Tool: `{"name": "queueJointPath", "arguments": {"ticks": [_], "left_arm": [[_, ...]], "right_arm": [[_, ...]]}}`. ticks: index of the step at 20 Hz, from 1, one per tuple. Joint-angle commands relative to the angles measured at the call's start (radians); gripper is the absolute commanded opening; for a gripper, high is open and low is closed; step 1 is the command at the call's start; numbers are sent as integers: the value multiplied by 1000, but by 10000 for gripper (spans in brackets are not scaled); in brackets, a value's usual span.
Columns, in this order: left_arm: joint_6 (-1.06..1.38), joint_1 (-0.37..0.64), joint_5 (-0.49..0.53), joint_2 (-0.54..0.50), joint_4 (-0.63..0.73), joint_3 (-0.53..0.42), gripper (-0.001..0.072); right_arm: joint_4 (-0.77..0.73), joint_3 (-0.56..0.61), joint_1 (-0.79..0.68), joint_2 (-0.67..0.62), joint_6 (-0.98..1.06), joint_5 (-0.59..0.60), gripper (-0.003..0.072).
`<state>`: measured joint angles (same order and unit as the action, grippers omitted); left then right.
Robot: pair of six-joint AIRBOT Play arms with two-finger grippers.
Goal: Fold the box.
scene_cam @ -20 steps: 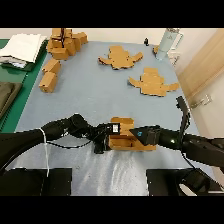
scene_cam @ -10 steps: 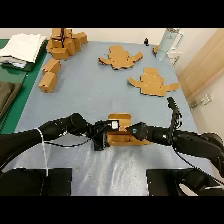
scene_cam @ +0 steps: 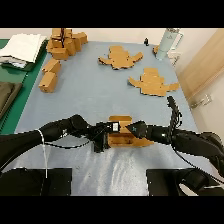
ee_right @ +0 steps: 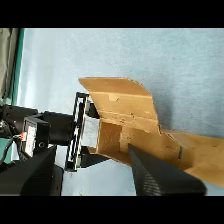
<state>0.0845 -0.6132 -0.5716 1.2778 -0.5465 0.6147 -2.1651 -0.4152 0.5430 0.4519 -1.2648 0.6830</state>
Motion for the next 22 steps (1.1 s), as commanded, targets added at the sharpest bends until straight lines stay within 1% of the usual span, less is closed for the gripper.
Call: {"name": "queueJointPath", "arguments": {"ticks": [1,2,4,5,6,9,12,14,17,22], "left_arm": [[1,-4,-5,11,-4,-1,477],[1,-4,-7,13,-3,-1,477],[1,-4,-7,13,-4,-1,477],[1,-4,-7,13,-3,-1,477],[1,-4,-6,13,-3,0,477],[1,-4,-6,13,-3,0,477],[1,-4,-6,13,-4,0,477],[1,-4,-6,13,-4,0,477],[1,-4,-6,13,-3,0,477],[1,-4,-6,13,-4,0,477]], "right_arm": [[-17,-1,1,18,16,0,453],[-25,-1,1,35,17,0,282],[-62,-4,1,89,16,-6,91],[-64,-15,1,127,8,-8,75],[-64,-31,1,169,-28,-10,3],[-56,-119,-1,330,-179,-14,2],[-46,-206,-1,523,-302,-13,2],[-47,-233,1,620,-367,-12,2],[-46,-236,1,684,-482,-7,2],[-42,-235,1,694,-591,-5,2]]}}
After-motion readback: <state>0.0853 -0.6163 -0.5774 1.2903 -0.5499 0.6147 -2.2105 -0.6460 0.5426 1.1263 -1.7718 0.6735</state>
